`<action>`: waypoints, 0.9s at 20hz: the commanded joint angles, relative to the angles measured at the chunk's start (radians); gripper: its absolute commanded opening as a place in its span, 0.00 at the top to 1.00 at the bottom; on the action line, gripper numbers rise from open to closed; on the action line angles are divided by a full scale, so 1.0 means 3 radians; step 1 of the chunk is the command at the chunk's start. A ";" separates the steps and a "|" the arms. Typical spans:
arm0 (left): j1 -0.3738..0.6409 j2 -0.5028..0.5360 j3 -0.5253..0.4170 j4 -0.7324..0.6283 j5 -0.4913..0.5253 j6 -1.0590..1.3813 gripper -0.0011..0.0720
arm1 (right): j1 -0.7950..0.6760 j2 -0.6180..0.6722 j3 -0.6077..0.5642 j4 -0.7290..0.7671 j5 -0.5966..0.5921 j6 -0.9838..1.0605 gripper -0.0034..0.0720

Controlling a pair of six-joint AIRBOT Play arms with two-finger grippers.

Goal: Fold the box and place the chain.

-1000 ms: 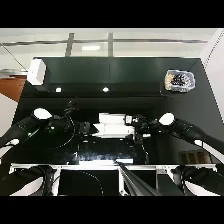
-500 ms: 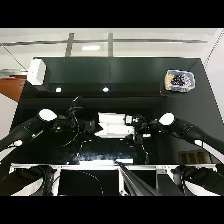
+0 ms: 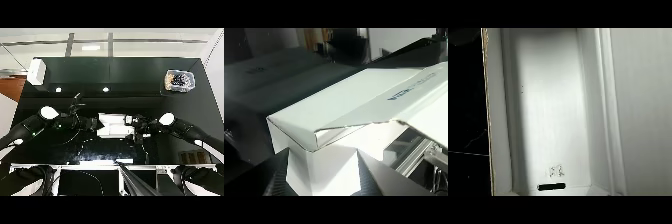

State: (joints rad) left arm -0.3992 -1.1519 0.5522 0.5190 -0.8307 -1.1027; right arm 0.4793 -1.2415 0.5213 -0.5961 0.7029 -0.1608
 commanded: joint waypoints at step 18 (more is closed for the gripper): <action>-0.0462 -0.0004 0.0011 0.0108 0.0562 -0.0345 0.29 | 0.0003 -0.0001 -0.0001 -0.0013 0.0000 -0.0001 0.40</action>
State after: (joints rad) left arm -0.5232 -1.1522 0.5545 0.5495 -0.6872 -1.1885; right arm 0.4789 -1.2411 0.5217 -0.6014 0.7040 -0.1612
